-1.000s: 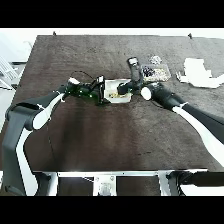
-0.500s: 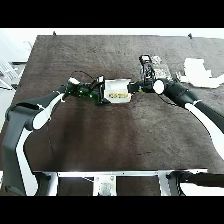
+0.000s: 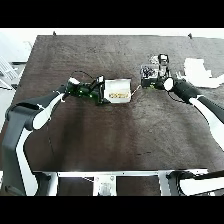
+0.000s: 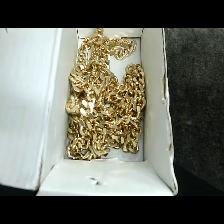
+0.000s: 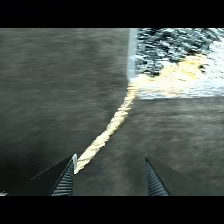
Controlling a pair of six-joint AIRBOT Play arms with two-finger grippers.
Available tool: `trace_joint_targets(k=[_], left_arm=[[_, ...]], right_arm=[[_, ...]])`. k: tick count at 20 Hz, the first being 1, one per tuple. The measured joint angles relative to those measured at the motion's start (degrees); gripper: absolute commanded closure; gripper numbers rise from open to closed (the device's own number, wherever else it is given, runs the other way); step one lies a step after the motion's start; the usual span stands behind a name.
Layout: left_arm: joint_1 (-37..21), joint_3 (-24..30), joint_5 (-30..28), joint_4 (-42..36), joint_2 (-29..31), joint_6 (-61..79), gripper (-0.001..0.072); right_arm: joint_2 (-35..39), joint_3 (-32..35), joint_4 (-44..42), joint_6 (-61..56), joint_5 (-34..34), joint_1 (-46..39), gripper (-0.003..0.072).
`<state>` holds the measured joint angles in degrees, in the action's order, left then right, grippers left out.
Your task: Fold the box and place the chain.
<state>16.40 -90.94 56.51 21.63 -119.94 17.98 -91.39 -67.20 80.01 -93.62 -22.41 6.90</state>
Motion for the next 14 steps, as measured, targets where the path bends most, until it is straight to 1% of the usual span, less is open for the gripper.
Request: trace_joint_targets(k=[2,3,6,8,9,10,12,13,14], left_arm=[[0.00,0.00,0.00,0.00,0.00,0.00,0.0290],[0.00,0.00,0.00,0.00,0.00,0.00,0.0289],[0.00,0.00,0.00,0.00,0.00,0.00,0.0290],[0.00,0.00,0.00,0.00,0.00,0.00,0.0290],[0.00,0.00,0.00,0.00,0.00,0.00,0.0289],[0.00,0.00,-0.02,-0.02,0.00,0.00,0.0289],[0.00,0.00,-0.02,0.00,0.00,0.00,0.0289],[0.00,0.00,-0.02,-0.02,0.00,0.02,0.0290],[0.00,0.00,-0.02,0.00,0.00,0.00,0.0290]], right_arm=[[-3.02,-1.84,-4.15,4.09,0.33,-0.94,0.0184],[-4.44,-3.02,-6.62,6.54,0.15,-1.11,0.0204],[-9.03,-7.82,-15.04,14.97,-3.43,-1.81,0.0268],[-11.61,-10.45,-18.82,18.80,-5.40,-1.99,0.0379],[-12.66,-11.30,-20.02,19.93,-5.97,-2.25,0.0511],[-13.62,-12.00,-20.87,20.94,-6.32,-2.67,0.0549],[-14.84,-12.81,-22.23,22.32,-6.78,-3.23,0.0547],[-15.19,-13.09,-22.71,23.17,-6.84,-3.43,0.0583],[-15.45,-13.29,-22.99,23.91,-6.93,-3.50,0.0653]])
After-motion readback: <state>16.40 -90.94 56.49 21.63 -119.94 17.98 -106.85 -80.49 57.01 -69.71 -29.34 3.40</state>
